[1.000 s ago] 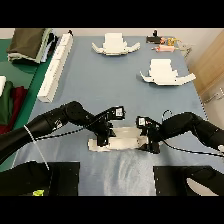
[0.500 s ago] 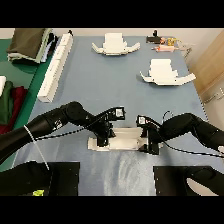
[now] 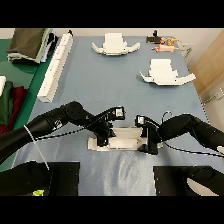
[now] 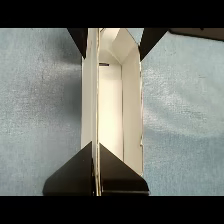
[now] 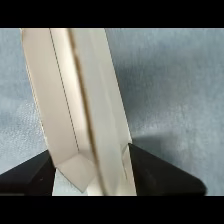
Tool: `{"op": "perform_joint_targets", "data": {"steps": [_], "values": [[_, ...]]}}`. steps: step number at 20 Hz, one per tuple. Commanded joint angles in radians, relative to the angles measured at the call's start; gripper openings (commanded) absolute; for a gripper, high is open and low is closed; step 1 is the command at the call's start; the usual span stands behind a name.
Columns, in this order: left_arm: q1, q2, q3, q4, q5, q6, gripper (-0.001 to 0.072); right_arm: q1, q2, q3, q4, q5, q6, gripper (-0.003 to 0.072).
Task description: Fold the box.
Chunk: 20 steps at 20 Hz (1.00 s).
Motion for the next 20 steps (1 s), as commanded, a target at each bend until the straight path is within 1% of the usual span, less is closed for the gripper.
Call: {"op": "perform_joint_targets", "data": {"steps": [1, 4, 7, 11, 12, 15, 20], "values": [[0.0, -0.001, 0.0, 0.0, 0.0, 0.0, 0.0014, 0.029, 0.002, 0.0, -0.001, 0.017, -0.013, 0.0678], [0.0, -0.001, 0.0, 0.0, 0.0, 0.0, 0.0014, 0.029, 0.004, 0.002, -0.006, 0.016, -0.095, 0.0678], [0.0, -0.001, 0.0, 0.0, 0.0, 0.0, 0.0014, 0.029, 0.004, -0.001, -0.014, 0.009, -0.102, 0.0678], [0.0, -0.001, 0.0, 0.0, 0.0, 0.0, 0.0014, 0.029, 0.021, -0.001, -0.014, -0.065, -0.134, 0.0676], [0.0, -0.001, 0.0, 0.0, 0.0, 0.0, 0.0014, 0.029, 0.026, -0.001, -0.015, -0.062, -0.134, 0.0676], [0.0, -0.001, 0.0, 0.0, 0.0, 0.0, 0.0015, 0.029, 0.021, -0.008, -0.017, -0.002, -0.134, 0.0676], [0.0, -0.001, 0.0, 0.0, 0.0, 0.0, 0.0014, 0.029, 0.0, -0.008, -0.013, 0.018, -0.134, 0.0676]]}}
